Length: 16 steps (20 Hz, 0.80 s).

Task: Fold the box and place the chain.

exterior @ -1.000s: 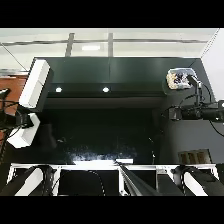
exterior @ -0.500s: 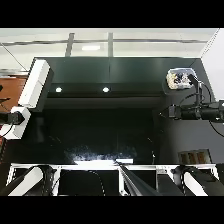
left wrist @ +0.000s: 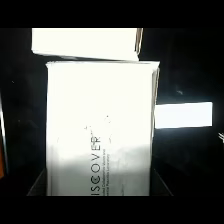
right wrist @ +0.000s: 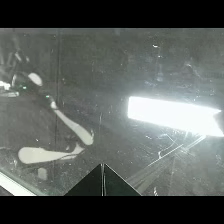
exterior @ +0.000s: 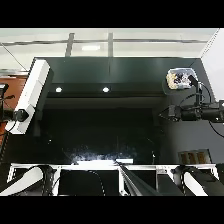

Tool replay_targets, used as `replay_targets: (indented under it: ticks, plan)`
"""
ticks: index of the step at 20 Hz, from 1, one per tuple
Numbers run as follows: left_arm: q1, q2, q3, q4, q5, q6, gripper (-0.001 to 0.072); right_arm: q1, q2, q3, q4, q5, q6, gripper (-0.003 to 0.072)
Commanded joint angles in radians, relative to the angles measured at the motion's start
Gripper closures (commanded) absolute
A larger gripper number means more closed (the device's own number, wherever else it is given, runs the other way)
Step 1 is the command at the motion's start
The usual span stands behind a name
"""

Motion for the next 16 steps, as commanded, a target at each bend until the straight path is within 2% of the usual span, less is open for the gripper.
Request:
replay_targets:
  ticks: [1, 3, 4, 5, 8, 11, 13, 14, 15, 16]
  plan:
    - [0.0, -0.006, 0.0, -0.019, 0.076, 0.013, 0.0444, -0.001, 0.0, 0.0, -0.005, -0.001, 0.006, 0.067]
    - [-0.002, -0.008, 0.0, -0.019, 0.075, 0.013, 0.0424, -0.001, 0.0, 0.0, -0.005, -0.004, 0.006, 0.067]
    - [-0.002, -0.007, 0.001, -0.02, 0.076, 0.006, 0.0242, -0.001, 0.0, 0.0, -0.005, -0.005, 0.006, 0.067]
    - [-0.002, -0.003, 0.002, -0.02, 0.075, -0.018, 0.0005, -0.001, 0.0, 0.0, -0.005, -0.004, 0.006, 0.067]
    - [-0.002, 0.043, 0.045, -0.031, 0.082, -0.13, 0.0002, -0.001, 0.0, 0.0, -0.005, -0.003, 0.006, 0.067]
    - [-0.042, 0.103, 0.134, -0.243, 0.063, -0.169, 0.0003, 0.0, 0.0, 0.007, 0.005, -0.006, 0.004, 0.067]
    - [-0.132, 0.155, 0.18, -0.37, 0.055, -0.124, 0.0006, -0.001, 0.0, 0.06, -0.014, 0.002, -0.011, 0.067]
    - [-0.193, 0.188, 0.184, -0.429, 0.071, -0.109, 0.0052, 0.0, 0.0, 0.116, -0.06, 0.0, -0.01, 0.067]
    - [-0.256, 0.217, 0.183, -0.463, 0.074, -0.111, 0.0277, 0.0, 0.0, 0.183, -0.119, 0.001, -0.001, 0.067]
    - [-0.329, 0.246, 0.181, -0.464, 0.067, -0.14, 0.0584, 0.0, 0.0, 0.246, -0.171, 0.008, 0.0, 0.0671]
